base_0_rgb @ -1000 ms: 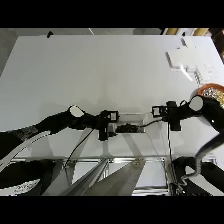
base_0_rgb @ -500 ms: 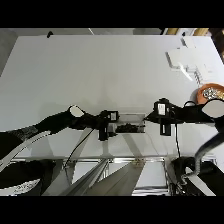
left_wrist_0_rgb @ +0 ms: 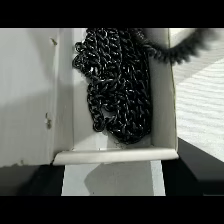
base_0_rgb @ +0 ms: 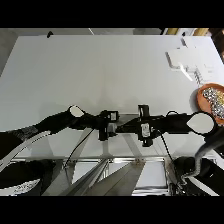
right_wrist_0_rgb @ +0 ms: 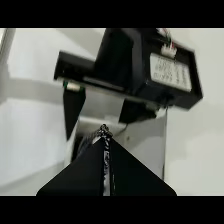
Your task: Fold the box and place the chain.
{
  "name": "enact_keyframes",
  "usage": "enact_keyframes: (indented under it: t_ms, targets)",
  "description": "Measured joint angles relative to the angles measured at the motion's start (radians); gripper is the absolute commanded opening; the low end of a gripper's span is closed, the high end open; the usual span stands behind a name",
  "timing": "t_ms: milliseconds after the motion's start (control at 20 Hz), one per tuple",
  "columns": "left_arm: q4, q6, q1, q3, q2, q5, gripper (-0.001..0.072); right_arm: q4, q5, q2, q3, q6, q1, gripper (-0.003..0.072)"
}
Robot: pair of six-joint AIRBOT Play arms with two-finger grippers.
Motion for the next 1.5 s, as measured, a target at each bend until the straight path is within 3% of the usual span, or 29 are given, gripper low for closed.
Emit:
enact_keyframes:
  t_ms: [200, 500, 1100, 1200, 1350, 1400, 1500]
  targets:
    - [0.000, 0.000, 0.000, 0.000, 0.000, 0.000, 0.0344, 0.064, -0.098, 0.000, 0.000, -0.002, 0.043, 0.0011]
    - [-0.008, -0.003, 0.000, 0.000, 0.000, -0.002, 0.0344, 0.107, -0.138, -0.001, 0.000, -0.023, 0.056, 0.0011]
    - [0.002, 0.001, -0.001, 0.000, 0.000, 0.000, 0.0344, -0.185, -0.093, -0.014, 0.002, 0.125, 0.058, 0.0015]
    - [0.001, 0.001, -0.001, 0.000, 0.000, 0.000, 0.0344, -0.205, -0.087, -0.016, 0.002, 0.129, 0.058, 0.0123]
    - [0.000, 0.001, -0.001, 0.000, 0.000, 0.000, 0.0344, -0.216, -0.082, -0.034, 0.002, 0.132, 0.058, 0.0169]
    - [0.000, 0.001, -0.001, 0.000, 0.000, 0.000, 0.0344, -0.208, -0.077, -0.044, 0.008, 0.132, 0.058, 0.0155]
    - [0.000, 0.000, -0.001, 0.000, 0.000, 0.000, 0.0344, -0.191, -0.034, -0.071, 0.044, 0.132, 0.050, 0.0013]
